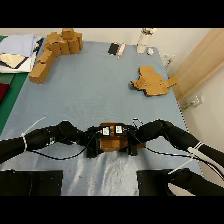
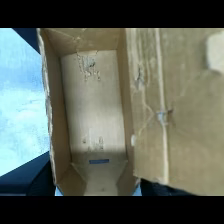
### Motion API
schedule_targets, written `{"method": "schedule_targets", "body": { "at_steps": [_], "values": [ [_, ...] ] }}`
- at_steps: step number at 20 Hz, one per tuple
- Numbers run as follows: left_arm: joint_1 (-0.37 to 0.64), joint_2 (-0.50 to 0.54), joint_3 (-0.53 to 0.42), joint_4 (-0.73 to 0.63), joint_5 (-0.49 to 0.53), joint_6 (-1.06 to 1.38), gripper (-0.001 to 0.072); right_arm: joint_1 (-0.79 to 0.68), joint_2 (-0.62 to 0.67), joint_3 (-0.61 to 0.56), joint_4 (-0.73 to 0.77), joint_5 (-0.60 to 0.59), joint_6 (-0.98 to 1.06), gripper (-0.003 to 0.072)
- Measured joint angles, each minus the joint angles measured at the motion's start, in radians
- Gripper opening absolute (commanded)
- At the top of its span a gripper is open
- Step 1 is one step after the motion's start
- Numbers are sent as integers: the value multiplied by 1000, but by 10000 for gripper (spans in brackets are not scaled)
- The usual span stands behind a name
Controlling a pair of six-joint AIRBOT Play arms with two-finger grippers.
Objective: Fold the box.
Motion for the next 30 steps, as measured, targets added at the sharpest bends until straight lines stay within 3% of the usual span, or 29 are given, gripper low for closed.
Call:
{"method": "schedule_targets", "body": {
  "at_steps": [8, 14, 21, 26, 30],
  "values": [
    [0, 0, 0, 0, -2, 1, 455, -1, 140, 1, -143, -97, 245, 717],
    [-1, 0, 0, 0, -3, 1, 456, -2, 270, 1, -109, -151, 386, 716],
    [-1, 0, 0, 0, -3, 1, 455, 0, 303, 1, 27, -267, 1065, 714],
    [-1, 0, 0, 1, -3, 1, 456, 0, 305, 1, 61, -153, 1470, 712],
    [-1, 0, 0, 0, -3, 2, 455, 1, 306, 1, 94, -113, 1658, 702]
  ]
}}
